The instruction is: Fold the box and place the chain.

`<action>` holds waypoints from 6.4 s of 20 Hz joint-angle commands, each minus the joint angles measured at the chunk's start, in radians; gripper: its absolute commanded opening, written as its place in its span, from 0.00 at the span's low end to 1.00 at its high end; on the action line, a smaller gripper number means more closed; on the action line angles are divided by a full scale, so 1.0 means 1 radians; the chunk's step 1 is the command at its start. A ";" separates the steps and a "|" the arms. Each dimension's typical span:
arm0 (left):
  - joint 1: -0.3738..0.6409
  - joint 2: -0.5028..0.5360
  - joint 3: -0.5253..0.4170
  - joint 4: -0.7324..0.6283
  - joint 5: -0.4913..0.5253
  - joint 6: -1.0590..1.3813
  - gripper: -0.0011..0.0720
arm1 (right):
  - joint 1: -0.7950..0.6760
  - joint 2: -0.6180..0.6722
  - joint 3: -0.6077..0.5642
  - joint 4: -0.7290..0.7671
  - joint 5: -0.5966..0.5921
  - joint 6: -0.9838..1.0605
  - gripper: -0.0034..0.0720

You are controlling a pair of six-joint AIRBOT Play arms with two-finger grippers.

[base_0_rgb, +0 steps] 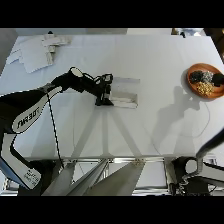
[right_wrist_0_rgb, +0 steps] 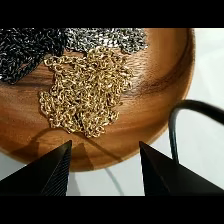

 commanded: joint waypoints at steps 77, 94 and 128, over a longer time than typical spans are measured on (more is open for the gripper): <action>0.000 0.000 0.000 0.000 0.000 0.000 0.55 | 1.067 -0.089 0.184 0.205 0.336 0.011 0.06; 0.000 0.000 0.000 0.000 0.000 0.000 0.55 | 1.064 -0.093 0.184 0.238 0.255 0.057 0.29; 0.000 0.000 0.000 0.000 0.000 0.000 0.55 | 0.669 0.049 -0.344 0.661 -0.097 -1.426 0.83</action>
